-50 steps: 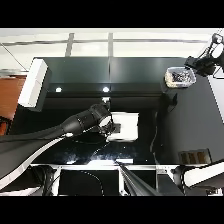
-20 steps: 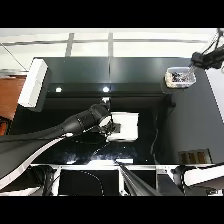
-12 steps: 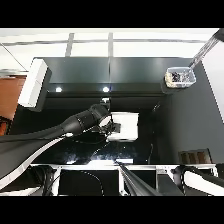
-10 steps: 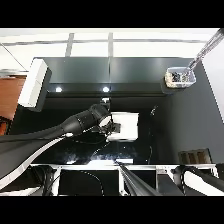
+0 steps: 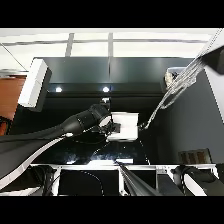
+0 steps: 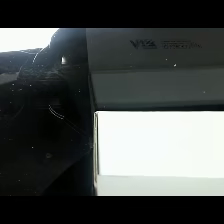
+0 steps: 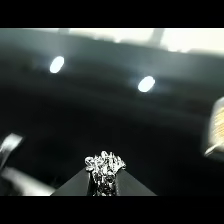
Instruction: Fold the box and place the chain.
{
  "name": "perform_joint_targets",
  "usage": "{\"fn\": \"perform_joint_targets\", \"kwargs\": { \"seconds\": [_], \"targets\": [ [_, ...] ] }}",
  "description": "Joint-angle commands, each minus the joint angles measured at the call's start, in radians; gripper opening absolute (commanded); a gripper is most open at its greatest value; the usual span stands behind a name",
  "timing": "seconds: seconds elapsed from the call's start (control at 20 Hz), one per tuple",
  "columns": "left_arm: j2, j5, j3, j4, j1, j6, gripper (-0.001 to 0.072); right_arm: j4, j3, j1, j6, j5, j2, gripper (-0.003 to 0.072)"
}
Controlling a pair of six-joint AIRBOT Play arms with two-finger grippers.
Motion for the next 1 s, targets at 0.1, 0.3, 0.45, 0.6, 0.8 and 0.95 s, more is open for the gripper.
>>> {"fn": "perform_joint_targets", "kwargs": {
  "seconds": [0.1,0.3,0.45,0.6,0.8,0.95],
  "targets": [
    [-0.001,0.000,0.001,0.000,0.000,0.000,0.0026,0.025,-0.122,0.172,-0.012,0.129,0.031,0.0040],
    [-0.001,0.000,0.001,0.000,0.000,0.000,0.0026,0.175,-0.205,0.257,-0.031,0.114,0.031,0.0039],
    [-0.001,0.000,0.001,0.000,0.000,0.000,0.0026,0.225,-0.264,0.306,-0.035,0.066,0.030,0.0040],
    [-0.001,0.000,0.001,0.000,0.000,0.000,0.0027,0.248,-0.322,0.338,-0.040,0.000,0.024,0.0039],
    [-0.001,0.000,0.001,0.000,0.000,0.000,0.0026,0.286,-0.409,0.399,-0.050,-0.108,-0.014,0.0040],
    [-0.001,0.000,0.001,0.000,0.000,0.000,0.0026,0.286,-0.482,0.401,-0.051,-0.171,-0.053,0.0040]
  ]
}}
